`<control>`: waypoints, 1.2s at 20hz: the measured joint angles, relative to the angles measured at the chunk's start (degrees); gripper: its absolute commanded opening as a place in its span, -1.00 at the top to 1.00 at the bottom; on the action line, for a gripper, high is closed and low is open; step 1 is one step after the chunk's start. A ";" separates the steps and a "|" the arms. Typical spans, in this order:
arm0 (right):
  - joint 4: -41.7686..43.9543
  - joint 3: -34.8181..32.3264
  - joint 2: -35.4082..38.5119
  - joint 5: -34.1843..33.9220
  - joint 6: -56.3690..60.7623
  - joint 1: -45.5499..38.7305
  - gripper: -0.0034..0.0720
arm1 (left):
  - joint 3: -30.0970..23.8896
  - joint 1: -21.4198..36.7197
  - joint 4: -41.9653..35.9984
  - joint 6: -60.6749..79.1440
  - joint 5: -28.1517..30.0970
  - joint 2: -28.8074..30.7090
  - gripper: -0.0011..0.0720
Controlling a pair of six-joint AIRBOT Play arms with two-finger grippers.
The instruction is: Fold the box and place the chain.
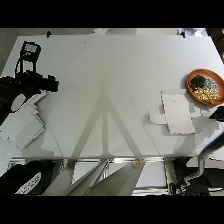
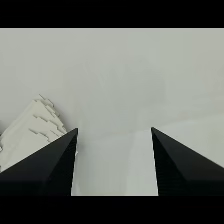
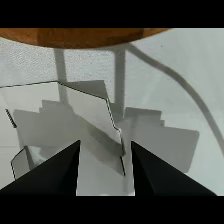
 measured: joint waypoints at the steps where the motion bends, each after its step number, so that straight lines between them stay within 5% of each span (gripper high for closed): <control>1: 1.07 0.00 -0.68 0.33 -0.37 -0.04 0.08 | 0.00 0.00 0.00 0.00 -0.02 0.00 -0.40; 4: 5.84 0.02 -1.90 1.51 -1.75 -0.13 0.21 | 0.00 0.00 0.00 0.00 0.00 0.00 -0.40; 6: 7.96 0.02 -2.25 2.14 -2.29 -0.13 0.82 | 0.00 0.00 0.00 0.00 -0.02 0.00 -0.40; 7: 8.79 0.02 -2.36 2.84 -2.43 -0.15 0.88 | 0.00 0.00 0.00 -0.02 -0.02 0.00 -0.40; 17: 18.38 0.04 -2.29 9.29 -5.53 1.99 0.89 | 0.00 0.00 0.00 0.00 0.00 0.00 -0.40; 24: 28.41 0.04 -0.07 7.65 -8.83 19.06 0.89 | 0.00 0.00 0.00 0.00 0.00 0.00 -0.40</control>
